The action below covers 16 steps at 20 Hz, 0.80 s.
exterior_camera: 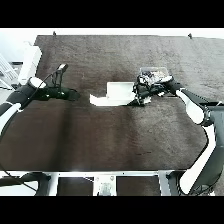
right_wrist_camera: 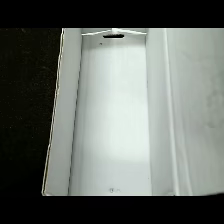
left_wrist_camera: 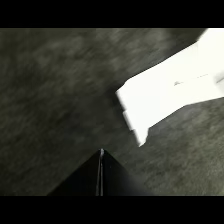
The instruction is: Fold the box and place the chain.
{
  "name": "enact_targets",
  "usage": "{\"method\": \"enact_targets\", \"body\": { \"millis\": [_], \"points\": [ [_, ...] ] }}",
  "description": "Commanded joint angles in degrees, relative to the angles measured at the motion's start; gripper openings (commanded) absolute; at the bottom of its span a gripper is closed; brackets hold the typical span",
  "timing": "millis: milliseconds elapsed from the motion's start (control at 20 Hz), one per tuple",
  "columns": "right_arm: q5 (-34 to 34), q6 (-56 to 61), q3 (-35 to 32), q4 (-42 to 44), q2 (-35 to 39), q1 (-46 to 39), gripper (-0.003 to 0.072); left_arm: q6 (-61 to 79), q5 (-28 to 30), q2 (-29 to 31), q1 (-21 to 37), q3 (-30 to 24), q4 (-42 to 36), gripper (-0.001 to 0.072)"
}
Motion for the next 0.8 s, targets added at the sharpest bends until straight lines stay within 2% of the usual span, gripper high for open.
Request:
{"method": "enact_targets", "body": {
  "millis": [0, 150, 450, 600, 750],
  "points": [
    [0.0, 0.0, 0.0, 0.0, 0.0, 0.0, 0.0587, 5.8, -5.3, -3.5, 2.5, -0.2, -6.5, 0.0019],
    [0.0, 0.0, 0.0, 0.0, 0.0, 0.0, 0.0587, 8.6, -7.1, -8.2, 1.7, 0.3, -10.1, 0.0019],
    [0.0, 0.0, 0.0, 0.0, 0.0, 0.0, 0.0587, 8.3, -6.6, -16.1, -2.2, 7.6, -10.9, 0.0019],
    [0.0, 0.0, 0.0, 0.0, 0.0, 0.0, 0.0587, 7.8, -8.8, -20.0, -3.5, 11.2, -12.3, 0.0019],
    [0.0, 0.0, 0.0, 0.0, 0.0, 0.0, 0.0587, 6.7, -8.9, -21.8, -5.5, 13.2, -12.9, 0.002]
  ]
}}
